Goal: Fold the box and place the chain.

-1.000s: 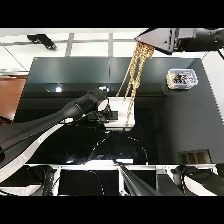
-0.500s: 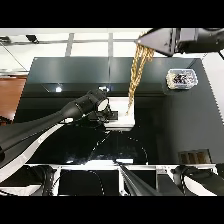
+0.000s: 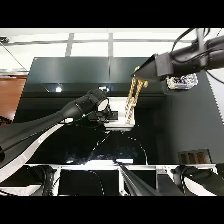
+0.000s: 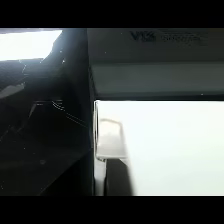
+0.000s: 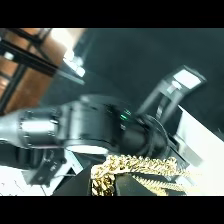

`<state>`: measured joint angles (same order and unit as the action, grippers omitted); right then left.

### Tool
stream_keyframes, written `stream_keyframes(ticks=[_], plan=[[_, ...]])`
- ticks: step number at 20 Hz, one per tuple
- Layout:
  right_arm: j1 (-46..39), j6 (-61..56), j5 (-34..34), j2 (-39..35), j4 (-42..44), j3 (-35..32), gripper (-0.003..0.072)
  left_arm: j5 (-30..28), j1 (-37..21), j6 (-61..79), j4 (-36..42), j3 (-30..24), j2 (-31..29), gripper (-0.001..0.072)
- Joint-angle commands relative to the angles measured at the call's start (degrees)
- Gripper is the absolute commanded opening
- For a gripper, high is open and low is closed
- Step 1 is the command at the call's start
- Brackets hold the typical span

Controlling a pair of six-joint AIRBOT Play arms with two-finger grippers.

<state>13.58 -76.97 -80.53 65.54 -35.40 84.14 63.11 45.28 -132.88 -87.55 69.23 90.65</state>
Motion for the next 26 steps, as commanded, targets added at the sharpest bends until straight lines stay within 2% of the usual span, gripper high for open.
stream_keyframes(ticks=[1,7,13,14,15,17,21,23,26], plan=[[0.6,-0.2,1.7,0.0,-2.0,-4.9,0.0014,0.0,-0.1,0.0,0.0,0.0,0.0,0.0026],[1.8,-0.2,7.4,0.3,-2.0,-15.8,0.0015,0.0,-0.1,0.0,0.0,0.0,0.0,0.0025],[5.0,-0.6,18.6,1.4,-7.1,-24.7,0.0029,0.0,-0.1,0.0,0.0,0.0,0.0,0.0026],[5.2,-0.6,18.6,2.1,-7.1,-24.9,0.0161,-0.1,-0.1,0.0,0.0,0.0,0.0,0.0025],[5.1,-0.6,18.2,2.4,-7.0,-24.9,0.0257,-0.1,-0.1,0.0,0.0,0.0,0.0,0.0025],[4.3,-0.4,16.6,2.2,-9.4,-24.2,0.0265,-0.1,-0.1,0.0,0.0,0.0,0.0,0.0026],[-5.6,-0.6,6.3,-1.6,-23.1,-18.8,0.0263,-0.1,0.0,0.0,0.0,0.0,0.0,0.0025],[-10.7,-0.7,4.4,-5.5,-26.6,-18.7,0.0263,-0.1,0.0,0.0,0.0,0.0,0.2,0.0025],[-14.2,-0.7,4.0,-8.5,-27.6,-18.8,0.0263,-0.2,-0.1,0.5,-0.3,0.0,0.4,0.0026]])
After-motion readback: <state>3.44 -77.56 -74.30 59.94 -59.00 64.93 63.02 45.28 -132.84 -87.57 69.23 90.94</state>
